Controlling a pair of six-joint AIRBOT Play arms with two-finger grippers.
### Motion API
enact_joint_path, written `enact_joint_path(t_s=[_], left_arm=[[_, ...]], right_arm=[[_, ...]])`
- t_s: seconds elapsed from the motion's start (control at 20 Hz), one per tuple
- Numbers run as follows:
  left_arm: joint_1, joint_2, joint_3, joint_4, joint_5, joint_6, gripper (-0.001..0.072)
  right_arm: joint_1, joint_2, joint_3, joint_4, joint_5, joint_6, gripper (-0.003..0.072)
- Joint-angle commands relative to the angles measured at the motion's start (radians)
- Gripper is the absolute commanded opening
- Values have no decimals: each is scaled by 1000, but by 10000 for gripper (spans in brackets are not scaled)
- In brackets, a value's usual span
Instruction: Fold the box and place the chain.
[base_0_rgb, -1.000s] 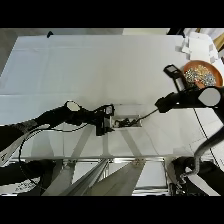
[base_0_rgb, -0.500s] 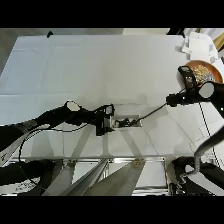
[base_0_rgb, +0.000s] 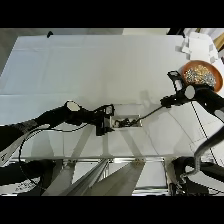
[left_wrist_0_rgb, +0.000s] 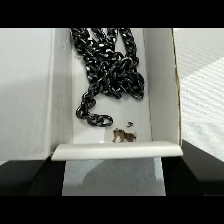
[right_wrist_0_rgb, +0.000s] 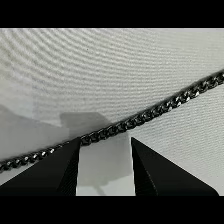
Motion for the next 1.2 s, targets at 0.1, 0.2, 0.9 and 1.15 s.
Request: enact_joint_path(t_s=[0.1, 0.2, 0.9, 1.15], left_arm=[[0, 1, 0, 0, 0, 0, 390], [0, 1, 0, 0, 0, 0, 390], [0, 1, 0, 0, 0, 0, 390], [0, 1, 0, 0, 0, 0, 390]], right_arm=[[8, -19, -1, -18, -7, 10, 360], [8, -29, -3, -19, -7, 34, 359], [8, 56, -5, -23, 17, 35, 20], [8, 272, -5, 1, 61, 34, 20]])
